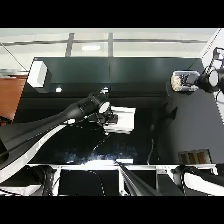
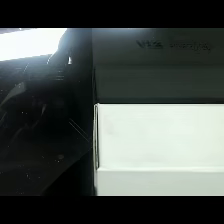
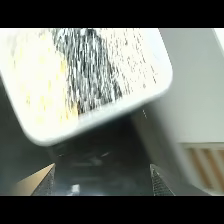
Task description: Fold the box and place the chain.
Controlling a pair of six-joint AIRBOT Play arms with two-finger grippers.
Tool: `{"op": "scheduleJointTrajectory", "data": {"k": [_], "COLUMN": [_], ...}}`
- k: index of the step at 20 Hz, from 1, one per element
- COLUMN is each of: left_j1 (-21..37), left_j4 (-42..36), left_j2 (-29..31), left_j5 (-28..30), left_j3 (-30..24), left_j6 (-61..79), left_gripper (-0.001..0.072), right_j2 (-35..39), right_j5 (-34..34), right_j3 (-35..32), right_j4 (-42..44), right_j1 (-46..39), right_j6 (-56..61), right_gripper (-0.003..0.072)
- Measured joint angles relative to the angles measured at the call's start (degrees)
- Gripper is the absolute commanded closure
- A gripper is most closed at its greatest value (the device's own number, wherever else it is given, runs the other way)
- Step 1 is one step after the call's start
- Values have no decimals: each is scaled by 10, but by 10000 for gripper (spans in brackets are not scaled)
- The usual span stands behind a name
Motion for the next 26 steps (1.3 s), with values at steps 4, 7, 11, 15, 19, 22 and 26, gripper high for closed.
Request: {"op": "scheduleJointTrajectory", "data": {"k": [4,7,11,15,19,22,26], "left_j1": [0,0,0,0,0,0,0], "left_j4": [0,0,0,0,0,0,0], "left_j2": [0,0,0,0,0,0,0], "left_j5": [5,6,7,8,8,8,8], "left_j3": [0,0,0,0,0,0,0], "left_j6": [0,0,0,0,0,0,0], "left_gripper": [680,680,680,680,680,680,680], "right_j2": [-144,-221,-278,-302,-309,-294,-223], "right_j5": [28,40,45,52,69,102,115], "right_j3": [141,217,263,276,285,305,317], "right_j4": [109,144,159,165,167,169,168], "right_j1": [-48,-59,-65,-66,-66,-67,-67], "right_j6": [-91,-128,-152,-167,-172,-176,-201], "right_gripper": [66,66,163,456,676,678,683]}}
